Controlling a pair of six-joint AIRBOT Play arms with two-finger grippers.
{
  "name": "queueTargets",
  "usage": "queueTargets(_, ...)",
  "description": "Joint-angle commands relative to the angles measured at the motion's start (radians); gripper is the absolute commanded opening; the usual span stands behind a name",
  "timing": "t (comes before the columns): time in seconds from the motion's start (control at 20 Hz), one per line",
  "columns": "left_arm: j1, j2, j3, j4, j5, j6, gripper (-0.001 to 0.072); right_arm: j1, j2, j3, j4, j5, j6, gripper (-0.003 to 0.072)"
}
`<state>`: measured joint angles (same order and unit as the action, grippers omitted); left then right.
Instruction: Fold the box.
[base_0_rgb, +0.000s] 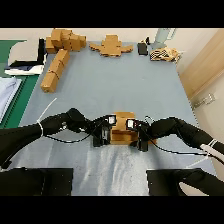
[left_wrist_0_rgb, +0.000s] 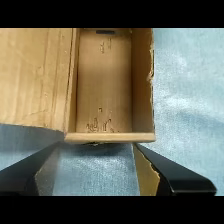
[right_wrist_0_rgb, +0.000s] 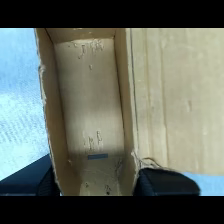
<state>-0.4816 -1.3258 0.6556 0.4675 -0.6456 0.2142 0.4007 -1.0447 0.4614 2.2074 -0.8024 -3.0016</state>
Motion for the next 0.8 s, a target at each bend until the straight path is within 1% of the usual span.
queueTargets(0.0,0.001,0.006,-0.009,0.028,-0.027,0.006,0.0708,0.000,0.001,0.000,-0.005,0.000,0.000,0.0509)
queueTargets(0.15,0.002,0.006,-0.013,0.034,-0.063,0.007,0.0708,0.000,0.001,0.000,-0.005,0.000,0.000,0.0510)
queueTargets(0.35,0.015,0.016,-0.013,0.026,-0.061,0.037,0.0708,0.000,0.001,0.000,-0.005,0.000,0.000,0.0510)
queueTargets(0.55,0.011,0.018,-0.013,-0.037,-0.031,0.063,0.0708,0.000,0.001,0.000,-0.005,0.000,0.000,0.0510)
queueTargets(0.65,0.000,0.017,-0.013,-0.040,-0.006,0.063,0.0707,0.000,0.001,0.000,-0.005,0.000,0.000,0.0509)
queueTargets(0.75,-0.010,0.016,-0.013,-0.040,-0.008,0.062,0.0708,0.000,0.001,0.000,-0.005,0.000,0.000,0.0509)
